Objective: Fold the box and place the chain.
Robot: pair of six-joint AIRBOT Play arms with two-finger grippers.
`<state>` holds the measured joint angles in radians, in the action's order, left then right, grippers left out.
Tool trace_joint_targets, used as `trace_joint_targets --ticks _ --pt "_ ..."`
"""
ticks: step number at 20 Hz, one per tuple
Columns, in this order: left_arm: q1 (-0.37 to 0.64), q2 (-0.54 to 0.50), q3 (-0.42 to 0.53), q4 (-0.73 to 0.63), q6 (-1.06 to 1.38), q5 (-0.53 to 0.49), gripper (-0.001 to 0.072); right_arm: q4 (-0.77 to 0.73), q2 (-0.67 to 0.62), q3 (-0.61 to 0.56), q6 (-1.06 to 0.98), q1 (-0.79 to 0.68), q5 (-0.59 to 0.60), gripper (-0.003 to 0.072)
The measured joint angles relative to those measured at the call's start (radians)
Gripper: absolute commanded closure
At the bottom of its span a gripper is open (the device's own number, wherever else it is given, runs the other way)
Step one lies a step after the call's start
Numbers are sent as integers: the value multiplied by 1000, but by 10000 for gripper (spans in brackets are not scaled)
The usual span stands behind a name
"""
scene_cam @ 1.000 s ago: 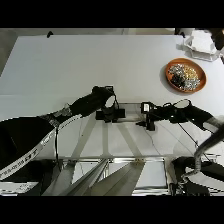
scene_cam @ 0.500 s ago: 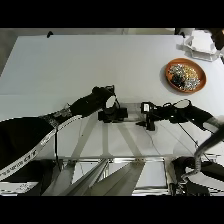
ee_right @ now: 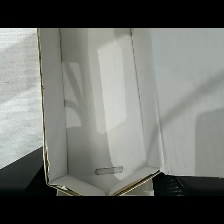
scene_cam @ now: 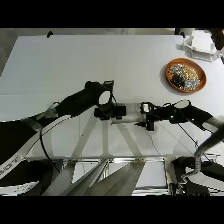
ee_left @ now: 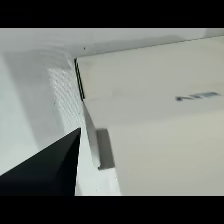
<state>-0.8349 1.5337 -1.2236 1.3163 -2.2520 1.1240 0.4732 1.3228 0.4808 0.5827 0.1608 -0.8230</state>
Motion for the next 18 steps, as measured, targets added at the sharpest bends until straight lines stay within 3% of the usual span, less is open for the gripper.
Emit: trace_joint_targets --ticks 4,7,8,9,10,11,14,18 --pt "37 -89 0 4 180 -1 251 0 0 0 0 0 0 206" --pt "72 -167 6 5 475 21 250 0 0 0 0 0 0 206" --pt "84 -193 13 4 597 27 222 0 0 0 0 0 0 206" --pt "99 -221 27 0 740 39 131 0 0 0 0 0 0 206" --pt "113 -246 48 -12 884 51 28 0 0 0 0 0 0 206" --pt "132 -270 78 -36 1048 53 14 0 0 0 0 0 0 206" --pt "198 -310 202 -146 1500 27 12 0 0 0 0 0 0 206" --pt "266 -291 363 -315 1925 -100 5 0 0 0 0 0 0 206"
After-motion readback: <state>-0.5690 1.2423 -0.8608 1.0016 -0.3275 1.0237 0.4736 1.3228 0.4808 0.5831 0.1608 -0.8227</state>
